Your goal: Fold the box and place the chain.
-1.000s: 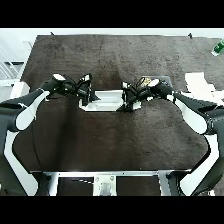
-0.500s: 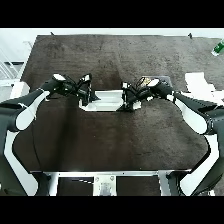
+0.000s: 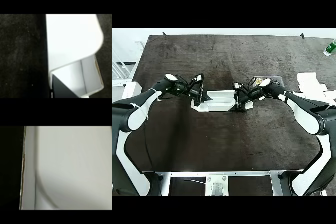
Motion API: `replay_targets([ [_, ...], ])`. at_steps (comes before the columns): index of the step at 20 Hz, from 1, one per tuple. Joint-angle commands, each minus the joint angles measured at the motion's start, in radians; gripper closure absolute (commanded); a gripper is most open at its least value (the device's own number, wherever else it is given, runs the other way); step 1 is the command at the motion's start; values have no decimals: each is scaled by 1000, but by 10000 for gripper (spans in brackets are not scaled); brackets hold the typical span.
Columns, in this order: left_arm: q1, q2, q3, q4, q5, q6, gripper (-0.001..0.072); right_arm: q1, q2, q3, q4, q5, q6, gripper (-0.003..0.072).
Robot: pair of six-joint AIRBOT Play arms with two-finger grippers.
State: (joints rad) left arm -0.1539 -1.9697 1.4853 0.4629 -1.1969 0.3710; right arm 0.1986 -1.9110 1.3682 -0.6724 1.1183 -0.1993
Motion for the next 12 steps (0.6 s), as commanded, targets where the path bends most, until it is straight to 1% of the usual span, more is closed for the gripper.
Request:
replay_targets([
  [1, 1, 1, 0, 0, 1, 0, 687, 5, -1, 2, -19, 6, 9, 125],
  [7, 1, 1, 0, 0, 1, 0, 687, 5, -1, 2, -20, 6, 17, 139],
  [9, 1, 1, 0, 0, 1, 0, 687, 5, -1, 2, -21, 9, 24, 177],
  [12, 1, 1, 0, 0, 1, 0, 687, 5, -1, 2, -21, 10, 24, 180],
])
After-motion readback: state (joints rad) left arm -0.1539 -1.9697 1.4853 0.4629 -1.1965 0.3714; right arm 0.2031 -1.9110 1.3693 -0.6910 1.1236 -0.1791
